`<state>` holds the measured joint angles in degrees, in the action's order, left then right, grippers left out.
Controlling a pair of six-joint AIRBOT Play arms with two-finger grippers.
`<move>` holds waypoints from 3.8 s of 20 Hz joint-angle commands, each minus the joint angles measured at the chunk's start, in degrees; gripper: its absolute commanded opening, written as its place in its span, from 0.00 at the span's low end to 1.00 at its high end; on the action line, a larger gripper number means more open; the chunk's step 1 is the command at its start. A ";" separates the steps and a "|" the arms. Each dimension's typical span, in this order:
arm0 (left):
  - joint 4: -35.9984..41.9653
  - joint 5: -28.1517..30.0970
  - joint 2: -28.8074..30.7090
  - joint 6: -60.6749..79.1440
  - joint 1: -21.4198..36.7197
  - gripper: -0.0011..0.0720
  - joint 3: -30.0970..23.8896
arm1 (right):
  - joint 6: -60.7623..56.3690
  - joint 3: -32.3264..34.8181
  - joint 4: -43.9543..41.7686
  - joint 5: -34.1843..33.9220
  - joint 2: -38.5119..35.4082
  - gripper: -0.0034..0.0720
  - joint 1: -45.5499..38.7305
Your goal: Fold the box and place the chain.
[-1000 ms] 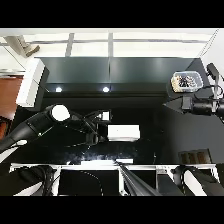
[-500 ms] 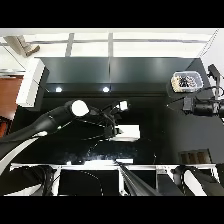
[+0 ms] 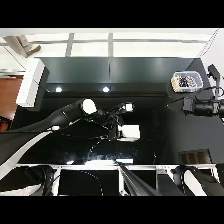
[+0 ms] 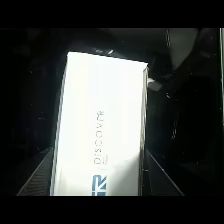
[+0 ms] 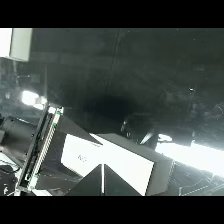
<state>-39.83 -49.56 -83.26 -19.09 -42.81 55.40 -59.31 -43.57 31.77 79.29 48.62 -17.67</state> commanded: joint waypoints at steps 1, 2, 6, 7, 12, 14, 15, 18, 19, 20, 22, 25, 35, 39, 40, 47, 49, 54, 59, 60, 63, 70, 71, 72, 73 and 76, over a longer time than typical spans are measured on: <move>-0.20 -1.70 -0.33 -0.11 -0.04 0.98 0.11 | 0.24 -0.02 0.02 -0.02 -0.04 0.06 -0.04; -0.20 -1.62 -0.33 -0.09 -0.04 0.98 0.11 | 0.24 -0.02 0.02 -0.04 -0.04 0.06 -0.04; -1.64 -1.42 -0.76 -0.02 -0.24 0.99 0.11 | 0.24 -0.02 0.04 -0.04 -0.04 0.06 -0.04; -3.23 -0.83 -1.16 0.00 -0.61 0.99 0.11 | 0.24 -0.02 0.04 -0.07 -0.04 0.06 -0.04; -7.69 8.92 -2.58 -0.04 -4.35 0.99 0.09 | 0.22 -0.02 0.04 -0.28 -0.04 0.06 -0.04; -7.72 12.72 -2.69 -0.04 -5.57 0.99 -0.07 | 0.22 -0.02 0.04 -0.46 -0.04 0.06 -0.04; -7.72 14.27 -2.69 -0.04 -6.05 0.99 -0.31 | 0.22 -0.02 0.04 -0.59 -0.04 0.06 -0.04; -7.76 14.16 -2.67 -0.04 -6.56 0.97 -0.66 | 0.22 -0.02 0.04 -0.96 -0.04 0.06 -0.04; -8.02 12.63 -2.60 -0.04 -6.49 0.82 -0.66 | 0.22 -0.02 0.04 -1.01 -0.04 0.06 -0.07; -9.31 10.99 -2.34 -0.37 -6.38 0.55 -0.63 | 0.22 -0.02 0.04 -1.03 -0.04 0.06 -0.04; -13.44 7.39 -0.66 -5.92 -5.09 0.41 -0.61 | 0.22 -0.02 0.04 -1.01 -0.04 0.06 -0.07; -22.49 -0.28 4.59 -19.02 1.38 0.41 -0.98 | 0.24 -0.02 0.04 -1.01 -0.04 0.06 -0.07; -35.36 -23.65 25.75 -35.19 58.23 0.41 -9.35 | 0.59 -0.02 0.00 -1.46 -0.04 0.06 -0.04; -35.39 -24.17 27.74 -33.07 79.84 0.41 -9.73 | 0.59 -0.02 0.04 -1.49 -0.04 0.06 -0.04; -35.32 -23.56 27.74 -30.77 83.89 0.41 -9.94 | 0.59 -0.02 0.04 -1.49 -0.04 0.06 -0.04; -29.86 -4.57 25.55 -22.60 92.76 0.41 -11.72 | 0.26 -0.02 0.02 -3.74 -0.02 0.06 -0.04; -26.56 -2.47 22.56 -19.06 90.07 0.41 -11.69 | -0.17 -0.02 0.02 -4.81 -0.02 0.06 -0.04; -26.97 -0.61 16.20 -17.84 85.74 0.41 -11.69 | -0.28 0.00 0.04 -5.27 -0.02 0.06 0.39; -26.75 2.56 14.34 -17.09 85.29 0.41 -11.67 | -1.20 0.28 0.26 -6.10 0.00 0.06 2.14; -26.71 2.82 13.79 -17.09 85.29 0.41 -11.69 | -1.40 0.28 0.24 -6.10 0.00 0.06 2.51; -26.53 2.40 12.39 -17.14 85.29 0.64 -11.74 | -1.57 0.28 0.24 -6.16 0.00 0.06 3.10; -27.63 -1.33 18.43 -19.78 85.37 0.99 -8.70 | -1.55 0.26 0.24 -6.14 0.00 0.06 3.08; -27.56 -2.64 20.35 -21.42 85.35 0.99 -7.67 | -1.55 0.26 0.24 -6.16 0.00 0.06 3.08; -27.15 -4.31 22.23 -22.49 85.35 0.99 -6.71 | -1.55 0.26 0.24 -6.27 0.00 0.06 3.08; -26.05 -6.56 24.33 -24.17 85.31 0.99 -5.70 | -1.53 0.20 0.24 -6.27 0.00 0.06 3.08; -16.11 -12.22 30.53 -28.61 83.93 0.98 -4.42 | -1.53 -0.55 0.28 -6.80 0.00 0.06 3.43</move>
<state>-63.40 -56.25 -57.95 -43.18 42.04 49.50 -60.88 -43.59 32.03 72.97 48.64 -14.50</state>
